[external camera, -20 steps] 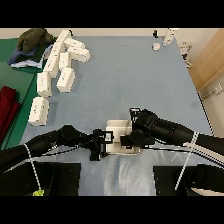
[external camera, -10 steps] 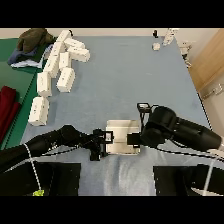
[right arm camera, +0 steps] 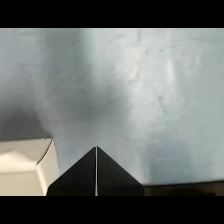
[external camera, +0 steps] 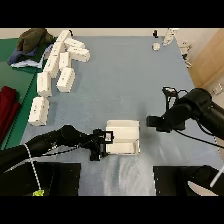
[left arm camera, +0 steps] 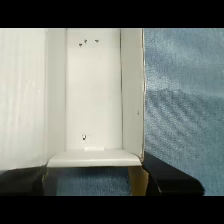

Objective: Fold the box.

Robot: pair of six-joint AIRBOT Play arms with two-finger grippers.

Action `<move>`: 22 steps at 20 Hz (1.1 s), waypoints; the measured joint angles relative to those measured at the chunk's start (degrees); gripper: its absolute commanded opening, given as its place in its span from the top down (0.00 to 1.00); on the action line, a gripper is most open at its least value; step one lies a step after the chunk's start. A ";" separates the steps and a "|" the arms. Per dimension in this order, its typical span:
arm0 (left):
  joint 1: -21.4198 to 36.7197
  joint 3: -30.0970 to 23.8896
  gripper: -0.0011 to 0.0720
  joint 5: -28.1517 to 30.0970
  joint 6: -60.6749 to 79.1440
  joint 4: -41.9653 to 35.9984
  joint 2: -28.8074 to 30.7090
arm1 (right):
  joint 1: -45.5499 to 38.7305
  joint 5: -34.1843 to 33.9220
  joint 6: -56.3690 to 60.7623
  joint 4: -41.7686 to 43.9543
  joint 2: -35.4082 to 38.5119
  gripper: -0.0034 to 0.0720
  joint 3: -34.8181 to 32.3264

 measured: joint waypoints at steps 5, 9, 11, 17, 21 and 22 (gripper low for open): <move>0.00 0.00 0.34 0.00 0.00 0.00 0.00 | -16.39 6.45 -24.70 22.82 -12.44 0.95 -0.79; 0.00 0.00 0.34 0.02 0.00 0.00 0.00 | -23.04 3.61 -45.81 44.98 -23.71 0.95 0.48; 0.00 0.00 0.34 0.00 0.00 0.00 0.00 | -23.96 -0.74 -54.97 52.83 -27.78 0.95 1.60; 0.00 0.00 0.34 0.00 0.00 0.02 -0.02 | -21.66 -11.15 -71.30 62.29 -31.95 0.95 2.95; 0.00 0.00 0.34 0.00 0.00 0.00 0.00 | -17.53 -12.61 -76.26 63.14 -31.54 0.95 3.06; 0.00 0.00 0.34 0.00 0.00 0.00 0.00 | -16.55 -12.46 -77.20 63.01 -30.82 0.95 2.95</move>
